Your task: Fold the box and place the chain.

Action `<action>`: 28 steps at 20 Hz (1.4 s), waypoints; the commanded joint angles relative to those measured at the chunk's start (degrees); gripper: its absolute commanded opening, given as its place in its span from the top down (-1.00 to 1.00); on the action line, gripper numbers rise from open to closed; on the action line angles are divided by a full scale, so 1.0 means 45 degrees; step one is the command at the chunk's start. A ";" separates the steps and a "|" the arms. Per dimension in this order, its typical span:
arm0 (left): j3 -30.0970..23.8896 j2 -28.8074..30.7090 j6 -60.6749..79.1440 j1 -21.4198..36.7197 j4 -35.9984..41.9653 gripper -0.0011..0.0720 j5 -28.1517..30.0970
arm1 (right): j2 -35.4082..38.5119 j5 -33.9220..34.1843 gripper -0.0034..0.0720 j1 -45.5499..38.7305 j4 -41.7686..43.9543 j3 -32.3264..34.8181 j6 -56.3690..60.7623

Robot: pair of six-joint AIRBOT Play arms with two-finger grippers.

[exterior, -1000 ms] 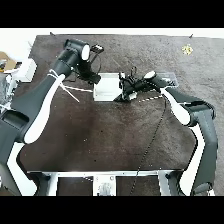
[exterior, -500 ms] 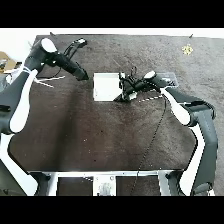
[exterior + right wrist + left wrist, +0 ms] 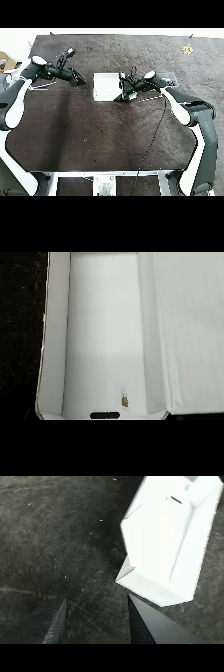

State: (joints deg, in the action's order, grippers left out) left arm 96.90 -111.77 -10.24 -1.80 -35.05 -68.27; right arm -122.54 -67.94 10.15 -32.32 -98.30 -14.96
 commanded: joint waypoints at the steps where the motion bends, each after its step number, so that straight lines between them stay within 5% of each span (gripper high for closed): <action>1: -0.0680 -0.0024 0.2773 0.0068 0.0219 -0.25 -0.0180 | 0.0005 -0.0005 -0.27 0.0000 0.0000 -0.0005 0.0000; 3: -0.1005 -0.0034 0.4653 0.0068 0.0602 -0.33 -0.1010 | 0.0005 -0.0010 -0.27 0.0000 0.0000 -0.0005 0.0000; 4: -0.1224 -0.0034 0.5027 0.0068 0.1078 -1.00 -0.1030 | 0.0005 -0.0005 -0.27 0.0000 0.0000 -0.0005 0.0000; 14: -0.1384 -0.1389 0.7990 0.0015 0.2807 -1.00 -0.1928 | 0.0005 -0.0005 -0.27 0.0000 -0.0005 -0.0005 0.0000; 28: -0.0869 -0.2025 0.7839 -0.0457 0.3308 -0.91 -0.1651 | 0.0005 -0.0005 -0.27 0.0000 0.0000 -0.0005 0.0000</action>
State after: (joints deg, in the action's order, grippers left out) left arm 91.46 -119.31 26.89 -2.87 -20.53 -76.03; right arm -122.54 -67.96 10.15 -32.32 -98.30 -14.98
